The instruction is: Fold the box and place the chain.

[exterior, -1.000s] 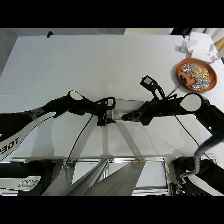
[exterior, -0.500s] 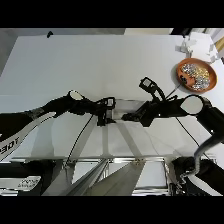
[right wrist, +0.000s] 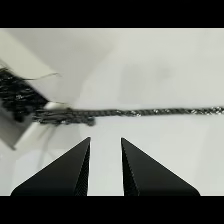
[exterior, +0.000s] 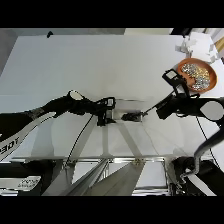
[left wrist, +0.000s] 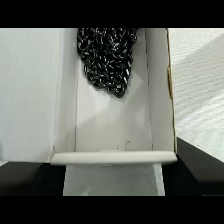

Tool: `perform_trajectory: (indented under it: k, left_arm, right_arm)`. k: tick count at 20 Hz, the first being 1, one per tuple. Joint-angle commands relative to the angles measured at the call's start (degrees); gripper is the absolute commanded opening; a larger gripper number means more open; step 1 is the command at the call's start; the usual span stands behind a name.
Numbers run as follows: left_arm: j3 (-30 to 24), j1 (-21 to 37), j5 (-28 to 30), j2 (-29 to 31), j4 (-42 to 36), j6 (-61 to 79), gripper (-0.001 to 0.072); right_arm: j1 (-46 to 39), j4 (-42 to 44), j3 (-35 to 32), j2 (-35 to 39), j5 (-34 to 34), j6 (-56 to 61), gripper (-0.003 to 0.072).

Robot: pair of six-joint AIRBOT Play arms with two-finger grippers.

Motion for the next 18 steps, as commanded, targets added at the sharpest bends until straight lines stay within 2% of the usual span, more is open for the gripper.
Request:
perform_trajectory:
  k: [1, 2, 4, 5, 10, 13, 18]
  left_arm:
    - [0.0, 0.0, 0.0, 0.0, 0.0, 0.0, 0.001]
    - [0.0, 0.0, 0.0, 0.0, 0.0, 0.0, 0.001]
    - [0.0, 0.0, 0.0, 0.0, 0.0, 0.0, 0.001]
    - [0.0, 0.0, 0.0, 0.0, 0.0, 0.0, 0.001]
    - [0.0, 0.0, 0.0, 0.0, 0.0, 0.0, 0.001]
    - [0.0, 0.0, 0.0, 0.0, 0.0, 0.0, 0.001]
    - [0.0, 0.0, 0.0, 0.0, 0.0, 0.0, 0.001]
  right_arm:
    - [-4.8, -4.2, 0.0, -1.2, -2.3, 6.4, 0.0201]
    - [-5.7, -5.0, 0.0, -2.6, -2.9, 7.4, 0.0209]
    - [-7.4, -5.0, 0.0, -5.7, -4.3, 7.7, 0.0338]
    - [-8.4, -5.0, 0.0, -7.0, -5.7, 8.8, 0.0362]
    - [-18.1, -5.0, 0.7, -8.2, -9.3, 10.8, 0.0357]
    - [-23.8, -5.0, 0.7, -8.8, -8.9, 10.7, 0.0356]
    - [-25.0, -5.0, 4.1, -14.5, -8.6, 9.7, 0.0356]
